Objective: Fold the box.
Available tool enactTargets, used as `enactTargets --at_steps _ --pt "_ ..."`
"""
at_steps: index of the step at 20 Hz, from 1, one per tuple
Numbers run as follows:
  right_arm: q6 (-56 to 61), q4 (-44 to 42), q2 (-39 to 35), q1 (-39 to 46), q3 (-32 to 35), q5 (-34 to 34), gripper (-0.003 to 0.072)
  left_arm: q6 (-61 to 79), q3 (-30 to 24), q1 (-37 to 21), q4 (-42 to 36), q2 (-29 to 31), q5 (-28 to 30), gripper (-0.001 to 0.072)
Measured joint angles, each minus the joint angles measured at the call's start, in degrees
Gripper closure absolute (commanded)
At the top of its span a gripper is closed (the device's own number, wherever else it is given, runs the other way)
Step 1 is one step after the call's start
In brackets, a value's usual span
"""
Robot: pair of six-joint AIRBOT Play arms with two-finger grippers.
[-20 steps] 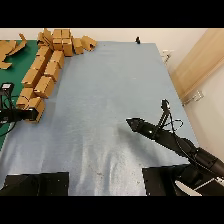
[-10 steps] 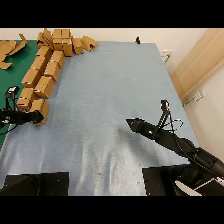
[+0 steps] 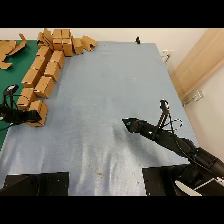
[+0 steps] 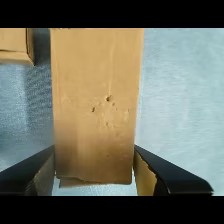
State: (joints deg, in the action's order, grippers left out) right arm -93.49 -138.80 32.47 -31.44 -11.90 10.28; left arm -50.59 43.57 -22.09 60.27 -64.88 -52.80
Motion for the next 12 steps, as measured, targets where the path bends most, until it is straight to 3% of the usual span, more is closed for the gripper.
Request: enactTargets --at_steps 12 --pt "0.0 0.02 0.0 0.0 0.0 0.04 0.011 -2.91 6.32 0.0 1.05 0.15 -8.39 -0.0011"
